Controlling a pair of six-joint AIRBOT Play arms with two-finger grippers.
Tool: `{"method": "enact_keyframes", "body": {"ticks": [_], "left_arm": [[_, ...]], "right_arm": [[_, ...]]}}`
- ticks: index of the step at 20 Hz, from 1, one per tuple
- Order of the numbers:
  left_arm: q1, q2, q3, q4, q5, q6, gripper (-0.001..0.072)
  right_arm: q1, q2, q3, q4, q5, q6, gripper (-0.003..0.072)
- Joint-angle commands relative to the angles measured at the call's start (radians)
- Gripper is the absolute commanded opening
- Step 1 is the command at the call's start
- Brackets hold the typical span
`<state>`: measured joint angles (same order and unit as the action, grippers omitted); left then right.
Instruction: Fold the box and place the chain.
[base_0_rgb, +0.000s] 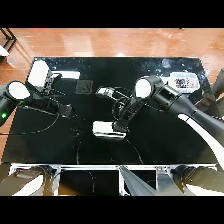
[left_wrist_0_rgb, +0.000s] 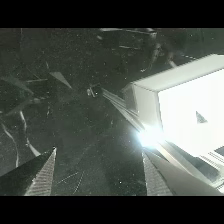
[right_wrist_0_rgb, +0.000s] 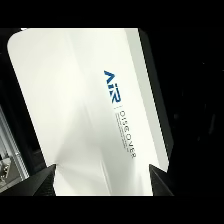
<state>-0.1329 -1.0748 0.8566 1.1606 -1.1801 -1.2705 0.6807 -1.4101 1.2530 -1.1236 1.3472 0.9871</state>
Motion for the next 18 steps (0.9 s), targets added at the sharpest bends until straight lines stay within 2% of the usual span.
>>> {"method": "enact_keyframes", "body": {"ticks": [1, 11, 18], "left_arm": [[0.001, 0.000, 0.000, 0.002, 0.001, 0.000, 0.0637], [0.001, 0.000, 0.000, 0.002, 0.001, 0.000, 0.0637], [0.001, 0.000, 0.000, 0.002, 0.001, 0.000, 0.0637]], "right_arm": [[0.003, -0.003, -0.002, -0.021, -0.006, -0.001, 0.0707], [0.003, -0.027, -0.015, -0.015, -0.057, 0.000, 0.0706], [0.003, -0.027, -0.015, 0.012, -0.016, -0.078, 0.0707]]}}
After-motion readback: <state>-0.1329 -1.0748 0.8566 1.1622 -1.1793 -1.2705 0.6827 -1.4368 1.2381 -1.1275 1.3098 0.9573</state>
